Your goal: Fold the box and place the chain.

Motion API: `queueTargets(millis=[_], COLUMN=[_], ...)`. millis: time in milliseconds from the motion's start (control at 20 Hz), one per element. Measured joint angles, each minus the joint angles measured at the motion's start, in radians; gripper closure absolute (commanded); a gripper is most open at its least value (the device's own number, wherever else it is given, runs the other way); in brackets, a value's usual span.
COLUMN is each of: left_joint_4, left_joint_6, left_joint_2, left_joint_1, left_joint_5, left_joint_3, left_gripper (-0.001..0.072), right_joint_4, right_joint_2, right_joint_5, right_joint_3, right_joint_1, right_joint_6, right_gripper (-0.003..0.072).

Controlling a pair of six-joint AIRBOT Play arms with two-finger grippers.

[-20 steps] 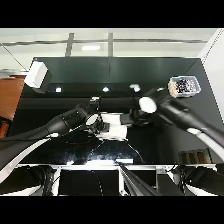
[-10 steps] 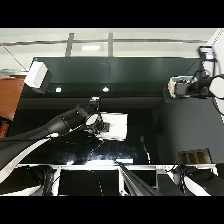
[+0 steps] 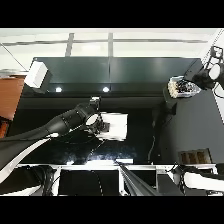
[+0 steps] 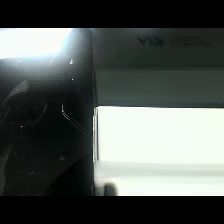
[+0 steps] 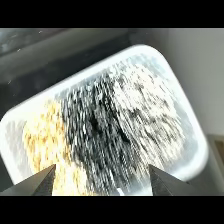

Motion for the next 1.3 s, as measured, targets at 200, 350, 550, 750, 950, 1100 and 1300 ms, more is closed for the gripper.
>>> queueTargets(millis=[200,350,550,750,950,1100,1300], left_joint_4=[0.003,0.003,0.005,0.007,0.007,0.007,0.007], left_joint_6=[0.000,0.000,0.000,0.000,0.000,0.000,0.000], left_joint_2=[0.000,0.000,0.000,0.000,0.000,0.000,0.000], left_joint_1=[0.001,0.001,0.001,0.001,0.001,0.001,0.001], left_joint_5=[0.001,0.002,0.003,0.005,0.004,0.001,0.000], left_joint_3=[0.000,0.000,0.000,0.000,0.000,0.000,0.000], left_gripper=[0.0683,0.0682,0.0683,0.0683,0.0682,0.0683,0.0683], right_joint_4=[0.042,0.058,0.064,0.066,0.067,0.067,0.113], right_joint_2=[-0.155,-0.208,-0.232,-0.232,-0.164,-0.073,0.081], right_joint_5=[0.032,0.045,0.054,0.097,0.139,0.157,0.192], right_joint_3=[0.104,0.131,0.143,0.167,0.218,0.245,0.257], right_joint_1=[-0.011,-0.014,-0.018,-0.023,-0.024,-0.029,-0.037], right_joint_6=[-0.004,-0.006,-0.016,-0.051,-0.116,-0.176,-0.262], right_gripper=[-0.0013,0.0309,0.0663,0.0664,0.0665,0.0666,0.0666])
